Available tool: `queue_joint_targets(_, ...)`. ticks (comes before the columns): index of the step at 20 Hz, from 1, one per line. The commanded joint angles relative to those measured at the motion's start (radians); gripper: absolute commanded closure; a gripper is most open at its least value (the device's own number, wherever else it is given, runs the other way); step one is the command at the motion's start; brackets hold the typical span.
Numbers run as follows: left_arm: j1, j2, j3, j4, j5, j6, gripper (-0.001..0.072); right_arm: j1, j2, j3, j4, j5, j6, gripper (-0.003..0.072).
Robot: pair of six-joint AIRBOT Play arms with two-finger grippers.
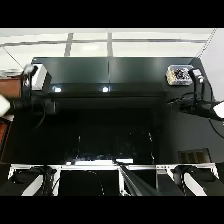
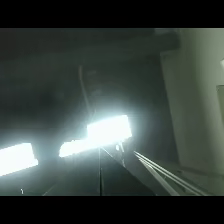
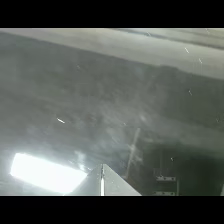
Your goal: Fold the box and place the chain.
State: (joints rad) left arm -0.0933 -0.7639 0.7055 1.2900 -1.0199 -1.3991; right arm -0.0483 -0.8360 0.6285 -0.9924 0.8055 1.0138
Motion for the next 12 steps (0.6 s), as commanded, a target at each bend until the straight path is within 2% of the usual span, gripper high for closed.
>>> queue_joint_targets(1,-0.023,0.209,-0.199,0.019,0.074,0.0,0.0682,0.005,0.0,-0.056,-0.012,-0.003,-0.001,0.0669)
queue_joint_targets(4,-0.023,0.259,-0.199,0.009,0.077,0.0,0.0682,0.005,0.0,-0.056,-0.01,0.003,-0.001,0.0669)
queue_joint_targets(12,-0.023,0.254,-0.199,0.008,0.077,0.0,0.0682,0.005,0.0,-0.056,-0.01,0.002,-0.001,0.0669)
